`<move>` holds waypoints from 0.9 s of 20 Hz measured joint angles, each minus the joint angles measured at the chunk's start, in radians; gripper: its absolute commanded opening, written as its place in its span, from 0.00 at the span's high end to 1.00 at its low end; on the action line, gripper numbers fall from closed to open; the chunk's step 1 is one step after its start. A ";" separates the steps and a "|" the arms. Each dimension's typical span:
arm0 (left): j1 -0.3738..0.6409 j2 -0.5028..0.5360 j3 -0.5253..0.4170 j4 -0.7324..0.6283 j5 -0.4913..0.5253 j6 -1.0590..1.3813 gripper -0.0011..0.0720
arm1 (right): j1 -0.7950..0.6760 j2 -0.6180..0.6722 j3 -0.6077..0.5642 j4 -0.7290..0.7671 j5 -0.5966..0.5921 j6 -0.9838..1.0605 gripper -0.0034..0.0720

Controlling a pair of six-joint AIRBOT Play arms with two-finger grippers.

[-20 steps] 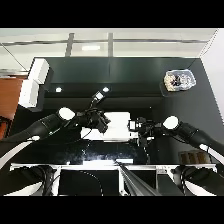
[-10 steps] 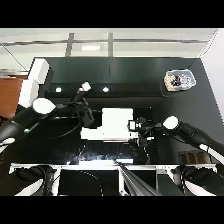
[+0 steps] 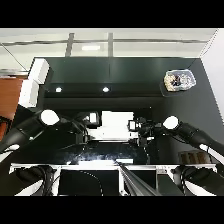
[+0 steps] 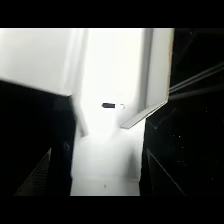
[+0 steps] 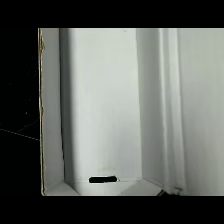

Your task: Fold the box and place the chain.

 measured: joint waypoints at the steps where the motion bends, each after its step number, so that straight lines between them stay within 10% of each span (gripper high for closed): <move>1: -0.023 -0.014 -0.003 0.003 0.023 0.011 0.05 | 0.000 0.000 0.000 0.000 0.000 0.000 0.30; 4: -0.068 -0.042 -0.009 0.008 0.063 0.031 0.52 | 0.000 0.000 0.000 0.000 0.000 0.000 0.30; 18: -0.096 -0.063 -0.013 -0.159 0.153 0.046 0.54 | 0.000 0.000 0.000 0.000 -0.001 0.002 0.30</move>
